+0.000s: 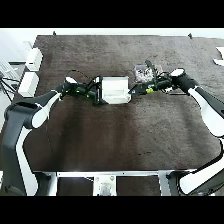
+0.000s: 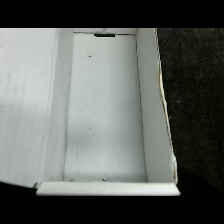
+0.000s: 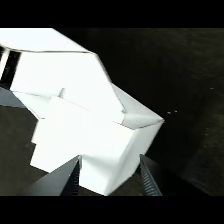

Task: Fold the box and place the chain.

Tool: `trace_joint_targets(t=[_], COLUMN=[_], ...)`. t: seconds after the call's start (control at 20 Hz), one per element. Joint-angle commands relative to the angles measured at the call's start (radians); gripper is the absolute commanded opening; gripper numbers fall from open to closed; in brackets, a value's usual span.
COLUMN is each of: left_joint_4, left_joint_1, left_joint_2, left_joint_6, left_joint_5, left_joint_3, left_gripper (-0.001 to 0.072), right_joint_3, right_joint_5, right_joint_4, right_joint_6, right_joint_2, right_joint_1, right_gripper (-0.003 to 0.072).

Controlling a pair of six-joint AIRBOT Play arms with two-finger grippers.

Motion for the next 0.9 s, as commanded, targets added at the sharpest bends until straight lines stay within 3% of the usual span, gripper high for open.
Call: trace_joint_targets(t=[0.0, 0.5, 0.85], left_joint_4=[0.000, 0.000, 0.000], left_joint_1=[0.000, 0.000, 0.000], left_joint_2=[0.000, 0.000, 0.000], left_joint_6=[0.000, 0.000, 0.000], left_joint_5=[0.000, 0.000, 0.000], left_joint_3=[0.000, 0.000, 0.000], left_gripper=[0.0526, 0.0526, 0.0526], right_joint_3=[0.001, 0.020, 0.104], right_joint_5=[0.005, -0.006, -0.006], right_joint_4=[0.008, -0.030, -0.255], right_joint_6=[0.017, 0.102, 0.262], right_joint_2=[0.000, 0.000, 0.000], right_joint_1=[0.018, 0.046, 0.109], right_gripper=[0.0454, 0.0454, 0.0454])
